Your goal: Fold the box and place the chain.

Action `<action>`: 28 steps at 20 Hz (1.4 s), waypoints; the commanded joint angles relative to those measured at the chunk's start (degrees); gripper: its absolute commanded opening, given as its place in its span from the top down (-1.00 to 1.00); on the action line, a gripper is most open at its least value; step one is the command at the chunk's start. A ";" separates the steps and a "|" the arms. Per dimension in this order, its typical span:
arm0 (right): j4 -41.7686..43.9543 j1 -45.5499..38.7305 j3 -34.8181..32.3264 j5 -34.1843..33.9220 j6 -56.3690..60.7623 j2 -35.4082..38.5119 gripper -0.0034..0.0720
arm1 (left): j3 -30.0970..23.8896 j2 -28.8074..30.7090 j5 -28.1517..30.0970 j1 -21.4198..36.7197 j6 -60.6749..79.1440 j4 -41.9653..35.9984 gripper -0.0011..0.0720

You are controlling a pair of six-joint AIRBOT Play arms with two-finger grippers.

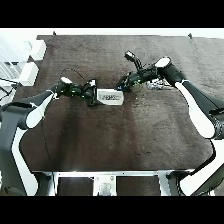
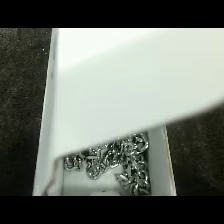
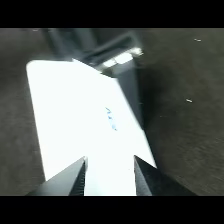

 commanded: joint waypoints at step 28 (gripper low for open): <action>-9.33 4.85 0.33 -4.28 -1.20 -1.49 -0.63 | 0.00 -0.02 0.00 0.00 0.02 0.00 0.12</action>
